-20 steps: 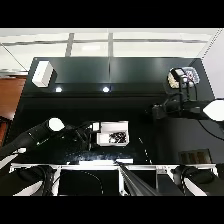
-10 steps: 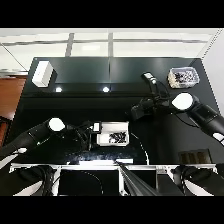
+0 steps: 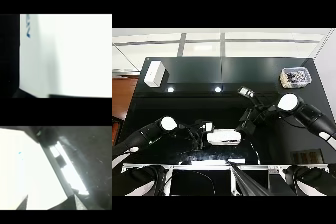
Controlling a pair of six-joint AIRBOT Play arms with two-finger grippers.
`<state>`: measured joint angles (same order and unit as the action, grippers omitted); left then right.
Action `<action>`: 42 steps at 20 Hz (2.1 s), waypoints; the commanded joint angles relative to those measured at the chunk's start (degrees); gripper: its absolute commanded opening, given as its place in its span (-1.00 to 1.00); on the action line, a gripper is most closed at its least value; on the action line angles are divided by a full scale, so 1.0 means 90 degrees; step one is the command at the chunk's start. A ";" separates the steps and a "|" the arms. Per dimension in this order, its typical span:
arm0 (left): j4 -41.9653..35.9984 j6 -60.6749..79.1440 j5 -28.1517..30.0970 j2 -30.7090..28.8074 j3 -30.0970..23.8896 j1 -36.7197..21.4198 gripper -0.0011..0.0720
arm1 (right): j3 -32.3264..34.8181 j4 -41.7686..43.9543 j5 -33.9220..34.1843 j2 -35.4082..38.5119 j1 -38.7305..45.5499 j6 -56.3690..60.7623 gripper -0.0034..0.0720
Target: Fold the box and place the chain.
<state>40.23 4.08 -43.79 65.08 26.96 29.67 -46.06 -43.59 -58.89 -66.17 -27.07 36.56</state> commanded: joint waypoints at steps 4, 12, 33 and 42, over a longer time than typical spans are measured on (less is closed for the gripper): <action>-0.0024 0.0002 -0.0015 -0.0005 0.0007 0.0002 0.29 | 0.0056 -0.0566 0.0459 -0.0019 -0.0799 -0.1139 0.95; -0.0024 0.0002 -0.0029 -0.0005 0.0007 0.0002 0.29 | -0.0117 -0.0520 0.0046 0.0061 -0.0894 -0.1707 0.95; -0.0024 0.0002 -0.0036 -0.0005 0.0007 0.0002 0.29 | 0.0126 -0.0889 0.0831 0.0068 -0.1450 -0.1171 0.25; -0.0024 0.0002 -0.0039 -0.0005 0.0007 0.0002 0.29 | 0.0119 -0.0806 0.0661 0.0068 -0.1450 -0.0726 -0.03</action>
<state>39.99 4.10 -44.10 65.06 26.96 29.67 -44.93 -51.11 -52.80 -65.54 -40.05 28.84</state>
